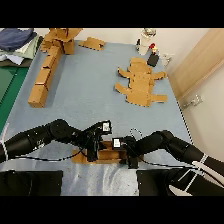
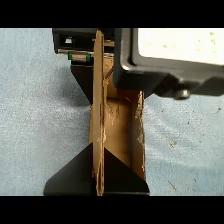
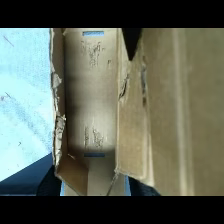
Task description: Fold the box.
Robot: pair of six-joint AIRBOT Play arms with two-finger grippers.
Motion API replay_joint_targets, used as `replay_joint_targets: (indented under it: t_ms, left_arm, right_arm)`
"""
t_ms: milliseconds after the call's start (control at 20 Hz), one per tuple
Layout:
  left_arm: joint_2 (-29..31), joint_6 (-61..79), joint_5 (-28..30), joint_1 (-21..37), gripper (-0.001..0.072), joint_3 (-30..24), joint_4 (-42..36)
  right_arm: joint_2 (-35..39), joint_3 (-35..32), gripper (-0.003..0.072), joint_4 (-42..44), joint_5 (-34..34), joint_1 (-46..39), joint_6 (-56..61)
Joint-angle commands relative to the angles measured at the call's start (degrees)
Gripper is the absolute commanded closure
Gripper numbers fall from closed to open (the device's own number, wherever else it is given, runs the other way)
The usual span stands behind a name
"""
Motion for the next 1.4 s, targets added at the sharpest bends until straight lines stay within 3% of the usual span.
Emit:
replay_joint_targets:
  t_ms: [0, 1350]
  left_arm:
    - [-0.02, 0.00, 0.00, 0.00, 0.0695, 0.00, -0.04]
    - [-0.02, -0.92, 0.02, 0.02, 0.0692, 0.00, -0.04]
  right_arm:
    - [0.02, 0.00, 0.0166, 0.13, 0.59, 0.07, 0.00]
    - [0.00, 0.02, 0.0167, 0.09, 1.27, 0.07, 0.00]
